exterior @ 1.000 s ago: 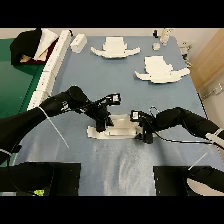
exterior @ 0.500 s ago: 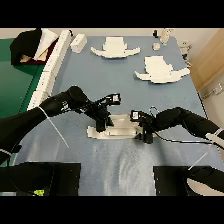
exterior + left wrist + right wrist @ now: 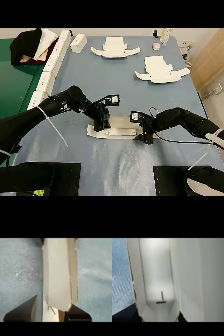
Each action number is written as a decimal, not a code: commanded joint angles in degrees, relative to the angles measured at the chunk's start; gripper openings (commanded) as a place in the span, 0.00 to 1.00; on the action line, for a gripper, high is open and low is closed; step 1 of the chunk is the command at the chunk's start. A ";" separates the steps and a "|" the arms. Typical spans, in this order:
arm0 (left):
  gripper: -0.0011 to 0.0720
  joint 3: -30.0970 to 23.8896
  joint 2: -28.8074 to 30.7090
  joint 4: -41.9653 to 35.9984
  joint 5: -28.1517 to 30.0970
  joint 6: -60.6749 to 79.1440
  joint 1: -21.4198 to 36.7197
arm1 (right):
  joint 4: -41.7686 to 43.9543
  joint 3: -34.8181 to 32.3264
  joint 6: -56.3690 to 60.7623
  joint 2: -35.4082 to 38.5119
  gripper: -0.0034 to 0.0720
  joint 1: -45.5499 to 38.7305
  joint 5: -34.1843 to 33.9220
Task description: Fold the box.
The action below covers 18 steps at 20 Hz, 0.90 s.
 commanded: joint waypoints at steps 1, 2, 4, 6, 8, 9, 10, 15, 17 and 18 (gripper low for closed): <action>0.54 0.00 2.54 3.21 -0.52 -6.16 2.16 | 0.04 0.00 -0.02 -0.04 0.74 -0.02 0.35; 0.54 0.00 3.80 5.68 -1.44 -9.38 3.30 | 0.04 0.00 -0.02 -0.04 0.74 -0.02 0.35; 0.53 0.00 6.38 10.12 -3.96 -16.76 5.66 | 0.04 0.00 -0.02 -0.04 0.74 -0.02 0.35; 0.06 0.00 8.59 12.13 -8.20 -24.11 7.43 | 0.04 0.00 -0.02 -0.04 0.74 -0.02 0.35; 0.03 0.00 9.27 12.46 -14.53 -28.63 7.87 | 0.04 0.00 -0.02 -0.04 0.74 -0.02 0.35; 0.04 -0.02 9.20 12.46 -17.51 -32.15 7.76 | 0.02 0.00 -0.02 -0.04 0.74 -0.02 0.35; 0.03 -0.02 9.18 12.52 -20.28 -35.91 7.52 | 0.02 0.00 -0.02 -0.04 0.74 -0.02 0.35; 0.03 -1.01 11.58 12.35 -24.44 -46.56 3.96 | 0.02 0.00 -0.02 -0.04 0.74 -0.02 0.35; 0.03 -3.23 15.45 12.35 -21.05 -50.27 0.90 | 0.04 0.00 -0.02 -0.04 0.74 -0.02 0.35; 0.03 -4.44 17.42 12.35 -18.88 -52.63 -0.46 | 0.07 0.02 -0.02 -0.04 0.74 0.00 0.37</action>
